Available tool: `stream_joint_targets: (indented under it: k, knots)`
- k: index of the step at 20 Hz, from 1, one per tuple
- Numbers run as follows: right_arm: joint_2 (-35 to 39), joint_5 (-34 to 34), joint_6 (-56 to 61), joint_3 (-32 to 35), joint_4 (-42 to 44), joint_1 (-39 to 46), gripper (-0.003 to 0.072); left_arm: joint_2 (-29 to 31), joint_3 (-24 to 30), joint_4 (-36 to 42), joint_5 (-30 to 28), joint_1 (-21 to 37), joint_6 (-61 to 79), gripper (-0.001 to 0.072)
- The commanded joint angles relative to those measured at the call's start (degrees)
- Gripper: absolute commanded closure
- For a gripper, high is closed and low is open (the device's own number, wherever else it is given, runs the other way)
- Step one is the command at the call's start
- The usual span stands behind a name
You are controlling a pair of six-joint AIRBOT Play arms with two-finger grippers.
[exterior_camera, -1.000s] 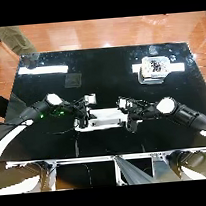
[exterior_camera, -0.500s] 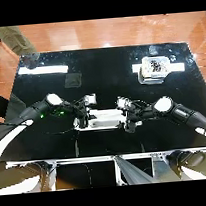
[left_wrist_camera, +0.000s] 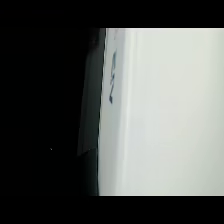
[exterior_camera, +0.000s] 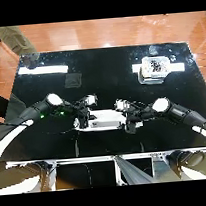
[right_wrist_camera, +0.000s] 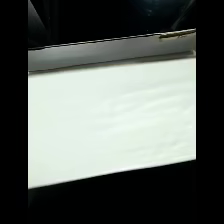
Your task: Fold the box and place the chain.
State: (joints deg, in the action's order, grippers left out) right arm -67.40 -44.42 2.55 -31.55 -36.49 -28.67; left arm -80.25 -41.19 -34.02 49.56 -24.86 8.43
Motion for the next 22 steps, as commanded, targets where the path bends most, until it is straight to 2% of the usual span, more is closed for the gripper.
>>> stream_joint_targets:
  k: [1,22]
  knots:
    - [-1.01,1.66,-0.04,0.02,-0.61,-0.07,0.0081,-0.04,-0.02,-0.07,-0.09,0.00,-0.94,0.0694]
    - [-4.31,3.76,-6.25,0.04,-2.08,-0.09,0.0083,-0.07,-0.02,-0.07,-0.11,0.00,-1.33,0.0694]
